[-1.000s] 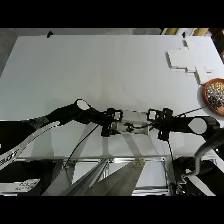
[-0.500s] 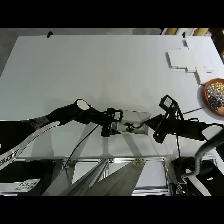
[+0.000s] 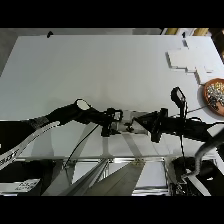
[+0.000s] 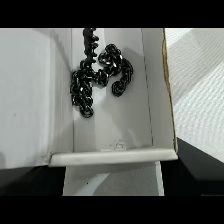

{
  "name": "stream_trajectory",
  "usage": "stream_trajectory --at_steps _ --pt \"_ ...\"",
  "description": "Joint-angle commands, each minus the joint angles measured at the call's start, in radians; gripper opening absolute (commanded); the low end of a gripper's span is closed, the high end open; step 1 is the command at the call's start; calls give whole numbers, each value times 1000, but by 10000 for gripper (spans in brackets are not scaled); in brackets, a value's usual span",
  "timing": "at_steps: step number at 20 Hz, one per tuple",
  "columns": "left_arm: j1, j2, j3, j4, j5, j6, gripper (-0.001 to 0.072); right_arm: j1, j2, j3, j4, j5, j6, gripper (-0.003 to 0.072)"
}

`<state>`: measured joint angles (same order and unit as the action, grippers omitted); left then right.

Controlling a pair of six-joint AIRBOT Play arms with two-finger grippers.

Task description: Fold the box and place the chain.

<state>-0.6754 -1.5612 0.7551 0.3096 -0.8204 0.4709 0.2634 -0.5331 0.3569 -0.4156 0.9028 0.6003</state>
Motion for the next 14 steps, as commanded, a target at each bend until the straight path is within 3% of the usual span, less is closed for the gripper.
stream_trajectory --at_steps 1,5,10,13,14 --pt "1 0 1 0 0 0 134 48 -1 0 99 -17 -77 24" --pt "1 0 1 0 0 0 134 140 -26 0 16 -105 -82 24" --pt "1 0 1 0 0 0 134 140 -73 0 -233 -130 57 26" --pt "1 0 1 0 0 0 134 140 -68 2 -314 -125 119 193" --pt "1 0 1 0 0 0 134 140 -62 16 -353 -108 130 195"
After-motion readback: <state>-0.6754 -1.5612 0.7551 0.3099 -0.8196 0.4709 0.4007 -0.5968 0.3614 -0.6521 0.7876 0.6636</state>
